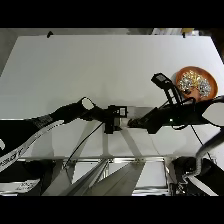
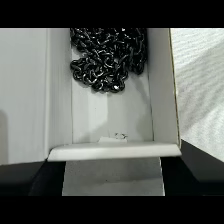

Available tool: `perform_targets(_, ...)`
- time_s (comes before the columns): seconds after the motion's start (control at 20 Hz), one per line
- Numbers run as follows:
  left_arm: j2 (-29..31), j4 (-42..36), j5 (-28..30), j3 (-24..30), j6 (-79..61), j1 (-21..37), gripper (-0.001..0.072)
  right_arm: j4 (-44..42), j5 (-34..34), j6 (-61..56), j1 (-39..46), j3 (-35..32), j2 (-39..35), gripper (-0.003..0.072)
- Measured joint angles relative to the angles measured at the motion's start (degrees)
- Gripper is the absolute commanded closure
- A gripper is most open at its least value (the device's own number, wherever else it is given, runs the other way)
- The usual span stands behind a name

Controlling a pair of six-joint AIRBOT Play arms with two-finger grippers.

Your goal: Fold the box and place the chain.

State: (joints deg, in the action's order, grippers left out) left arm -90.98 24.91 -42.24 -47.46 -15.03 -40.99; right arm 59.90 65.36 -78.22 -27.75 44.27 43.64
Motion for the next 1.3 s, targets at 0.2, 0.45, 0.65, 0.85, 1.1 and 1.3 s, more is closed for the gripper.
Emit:
perform_targets(0.2,0.0,0.0,0.0,0.0,0.0,0.0,0.0319,-1.11,-4.63,-1.49,-3.52,-0.22,0.2,0.067)
perform_targets(0.45,0.0,0.0,0.0,0.0,0.0,0.0,0.0319,2.43,-7.8,-3.98,-4.72,-1.92,1.75,0.0557)
perform_targets(0.65,0.0,0.0,0.0,0.0,0.0,0.0,0.0319,5.62,-8.39,-5.42,-4.9,-2.27,2.84,0.0547)
perform_targets(0.85,0.0,0.0,0.0,0.0,0.0,0.0,0.0319,7.28,-9.09,-5.77,-3.13,0.24,3.15,0.0671)
perform_targets(1.1,0.0,0.0,0.0,0.0,0.0,0.0,0.0319,11.85,-9.6,-5.81,7.76,3.52,3.65,0.0671)
perform_targets(1.3,0.0,0.0,0.0,0.0,0.0,0.0,0.0319,17.42,-8.57,-5.79,16.9,4.02,7.04,0.0465)
